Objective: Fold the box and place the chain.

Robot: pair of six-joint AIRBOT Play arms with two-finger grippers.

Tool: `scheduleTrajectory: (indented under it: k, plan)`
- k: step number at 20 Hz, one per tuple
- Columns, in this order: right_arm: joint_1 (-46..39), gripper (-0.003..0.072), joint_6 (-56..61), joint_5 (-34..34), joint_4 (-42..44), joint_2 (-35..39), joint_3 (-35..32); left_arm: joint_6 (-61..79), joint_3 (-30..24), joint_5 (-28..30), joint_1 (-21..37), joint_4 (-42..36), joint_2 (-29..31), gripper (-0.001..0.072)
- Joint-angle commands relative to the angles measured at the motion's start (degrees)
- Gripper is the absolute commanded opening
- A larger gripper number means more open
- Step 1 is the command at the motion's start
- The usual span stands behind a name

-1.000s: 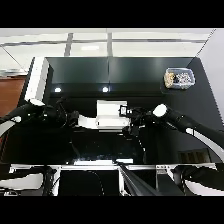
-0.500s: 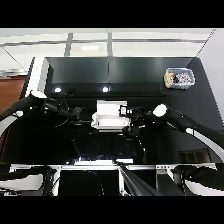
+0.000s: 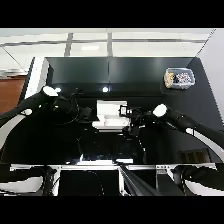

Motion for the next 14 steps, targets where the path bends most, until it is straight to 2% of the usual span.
scheduleTrajectory:
  k: [1,3,4,14]
  plan:
    - [0.0,0.0195,0.0,0.0,0.0,0.0,0.0,-4.7,2.8,1.0,-2.4,3.9,0.0,0.0554]
    - [0.0,0.0195,0.0,0.0,0.0,0.0,0.0,-6.4,3.9,0.9,-3.6,4.6,0.0,0.0540]
    - [0.0,0.0195,0.0,0.0,0.0,0.0,0.0,-7.1,4.3,0.8,-3.9,4.7,0.0,0.0491]
    - [0.0,0.0195,0.0,0.0,0.0,0.0,0.0,-20.1,8.9,-0.1,-10.7,15.8,0.0,0.0489]
